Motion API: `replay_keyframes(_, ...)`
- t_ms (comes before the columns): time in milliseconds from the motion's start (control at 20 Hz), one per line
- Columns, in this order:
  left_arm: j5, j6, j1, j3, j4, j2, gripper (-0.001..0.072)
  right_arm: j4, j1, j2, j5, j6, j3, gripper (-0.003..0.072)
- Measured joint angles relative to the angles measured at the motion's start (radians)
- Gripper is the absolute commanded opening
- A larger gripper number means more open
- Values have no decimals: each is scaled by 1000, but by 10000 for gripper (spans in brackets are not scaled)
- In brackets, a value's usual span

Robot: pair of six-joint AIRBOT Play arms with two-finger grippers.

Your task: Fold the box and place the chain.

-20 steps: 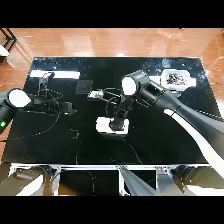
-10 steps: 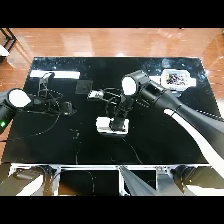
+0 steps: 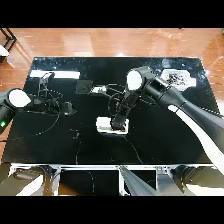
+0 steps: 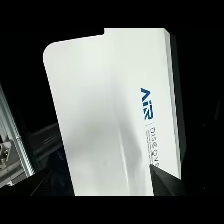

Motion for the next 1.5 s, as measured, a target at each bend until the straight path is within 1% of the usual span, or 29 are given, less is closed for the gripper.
replay_keyframes(650, 0, 0, 0, 0, 0, 0, 626, -11, -32, -42, -20, -8, 0, 714)
replay_keyframes(1000, 1, 0, 0, 0, 0, 0, 626, -24, -32, -63, -60, -14, 0, 704)
replay_keyframes(1050, 1, 0, 0, 0, 0, 0, 626, -30, -32, -64, -64, -14, 0, 685)
replay_keyframes(1100, 1, 0, 0, 0, 0, 0, 626, -35, -32, -65, -69, -15, 0, 587)
replay_keyframes(1200, 1, 0, 0, 0, 1, 0, 626, -49, -31, -67, -78, -17, 0, 578)
replay_keyframes(1250, 1, 0, 0, 0, 2, 0, 626, -53, -30, -69, -80, -17, 0, 521)
replay_keyframes(1300, 2, 0, 0, 0, 3, 0, 626, -56, -28, -71, -82, -18, 0, 422)
replay_keyframes(1350, 2, 0, 0, 0, 4, 0, 626, -60, -27, -72, -89, -19, 0, 423)
replay_keyframes(1400, 2, 0, 0, 0, 4, 0, 626, -61, -26, -74, -91, -22, 0, 394)
replay_keyframes(1450, 2, 0, 0, 0, 5, 0, 626, -62, -26, -74, -90, -28, 0, 335)
replay_keyframes(1500, 2, 0, 0, 0, 5, 0, 626, -63, -25, -74, -90, -35, 0, 337)
